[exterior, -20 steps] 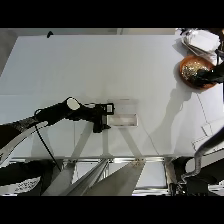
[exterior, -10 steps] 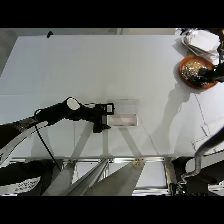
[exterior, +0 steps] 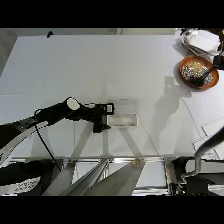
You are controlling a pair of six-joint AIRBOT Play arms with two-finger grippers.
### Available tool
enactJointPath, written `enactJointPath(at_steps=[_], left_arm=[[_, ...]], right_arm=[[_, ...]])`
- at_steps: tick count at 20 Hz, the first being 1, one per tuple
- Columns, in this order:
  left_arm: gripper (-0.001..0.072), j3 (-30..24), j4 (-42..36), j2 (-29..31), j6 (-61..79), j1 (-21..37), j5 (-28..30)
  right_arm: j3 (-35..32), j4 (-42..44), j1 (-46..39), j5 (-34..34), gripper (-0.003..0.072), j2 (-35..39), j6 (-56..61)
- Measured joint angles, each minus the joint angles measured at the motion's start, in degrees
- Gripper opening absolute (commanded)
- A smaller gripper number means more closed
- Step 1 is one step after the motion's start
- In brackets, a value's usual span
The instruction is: Fold the box and place the chain.
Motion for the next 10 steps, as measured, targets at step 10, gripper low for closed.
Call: enactJointPath(at_steps=[10], left_arm=[[0.0275, 0.00, 0.00, 0.00, 0.00, 0.00, 0.00]], right_arm=[[0.02, 12.26, 0.00, 11.61, 0.0016, 18.43, -3.56]])
